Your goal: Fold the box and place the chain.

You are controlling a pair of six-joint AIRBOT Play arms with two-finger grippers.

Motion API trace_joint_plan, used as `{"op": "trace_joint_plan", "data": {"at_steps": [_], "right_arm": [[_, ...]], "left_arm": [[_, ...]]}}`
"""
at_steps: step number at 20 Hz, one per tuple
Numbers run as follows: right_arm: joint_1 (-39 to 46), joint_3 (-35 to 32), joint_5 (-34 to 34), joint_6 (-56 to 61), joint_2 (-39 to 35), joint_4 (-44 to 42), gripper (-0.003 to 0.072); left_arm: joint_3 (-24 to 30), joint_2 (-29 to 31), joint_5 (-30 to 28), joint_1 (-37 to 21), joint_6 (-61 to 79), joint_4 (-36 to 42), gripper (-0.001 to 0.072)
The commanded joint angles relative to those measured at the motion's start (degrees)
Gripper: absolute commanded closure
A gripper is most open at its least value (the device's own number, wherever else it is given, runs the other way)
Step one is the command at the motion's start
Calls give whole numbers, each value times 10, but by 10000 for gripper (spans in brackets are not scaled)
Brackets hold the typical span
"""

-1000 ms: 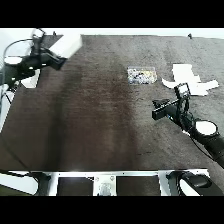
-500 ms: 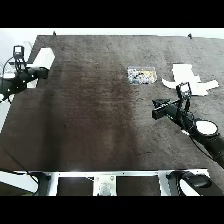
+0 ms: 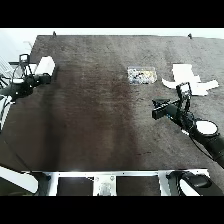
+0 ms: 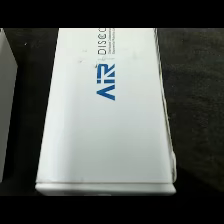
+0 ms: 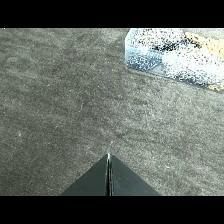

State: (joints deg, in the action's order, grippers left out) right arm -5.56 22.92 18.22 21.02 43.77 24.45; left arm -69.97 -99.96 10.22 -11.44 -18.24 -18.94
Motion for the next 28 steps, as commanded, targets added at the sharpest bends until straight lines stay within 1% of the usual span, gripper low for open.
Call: {"op": "trace_joint_plan", "data": {"at_steps": [1,3,5,9,14,15,16,18,20,21,22,23,24,25,26,27,28], "right_arm": [[-1,0,0,0,0,0,683],[-1,0,0,0,0,0,683],[-1,0,0,0,0,0,683],[0,-2,0,0,0,0,682],[0,-2,-1,0,0,0,682],[0,-2,-1,0,0,0,682],[0,-2,-1,0,0,0,682],[0,-2,-1,0,0,0,682],[0,-2,-1,0,0,0,682],[0,-2,-1,0,0,0,682],[-1,-2,-1,0,0,0,682],[0,-2,0,0,0,0,681],[0,-2,-1,0,0,0,680],[0,-2,0,0,0,0,608],[-1,-2,0,0,0,0,425],[-1,-2,0,0,0,0,334],[-1,-2,0,0,0,0,332]], "left_arm": [[0,-12,-64,23,22,-4,692],[0,-17,-88,33,44,-3,692],[0,-24,-94,35,40,-3,691],[0,-38,-92,35,17,-1,690],[0,-39,-92,35,18,-1,685],[0,-39,-92,35,18,-2,437],[0,-39,-95,35,17,-1,204],[0,-39,-98,35,18,-2,190],[0,-39,-98,35,19,-2,140],[0,-38,-96,35,23,-3,139],[0,-38,-94,35,23,-6,111],[0,-38,-97,35,23,-8,-11],[0,-38,-97,34,24,-9,-11],[0,-36,-92,33,24,-13,-11],[0,-35,-92,33,25,-18,-11],[0,-32,-89,33,28,-19,-11],[0,-28,-87,33,33,-19,-11]]}}
